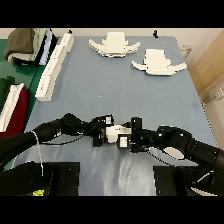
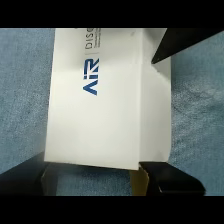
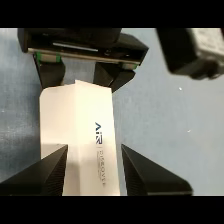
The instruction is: Fold the box.
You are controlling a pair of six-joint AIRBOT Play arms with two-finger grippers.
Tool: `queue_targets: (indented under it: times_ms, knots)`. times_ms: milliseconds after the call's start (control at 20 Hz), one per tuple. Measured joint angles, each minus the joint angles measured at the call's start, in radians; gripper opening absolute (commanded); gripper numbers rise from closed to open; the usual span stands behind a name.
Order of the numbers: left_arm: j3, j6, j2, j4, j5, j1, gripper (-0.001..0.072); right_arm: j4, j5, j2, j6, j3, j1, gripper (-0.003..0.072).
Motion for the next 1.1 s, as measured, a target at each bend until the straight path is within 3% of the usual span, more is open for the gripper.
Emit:
queue_targets:
  times_ms: [300,750,1100]
  knots:
    - [0.0,0.0,0.0,0.0,0.0,0.0,0.0455,-0.041,-0.041,0.006,0.0,0.001,-0.005,0.0515]
    - [0.0,0.0,0.0,0.0,-0.001,0.0,0.0455,0.048,0.072,-0.006,0.0,0.001,0.008,0.0515]
    - [0.0,0.0,0.0,0.0,-0.001,0.0,0.0455,0.003,0.076,-0.049,0.0,0.001,0.0,0.0514]
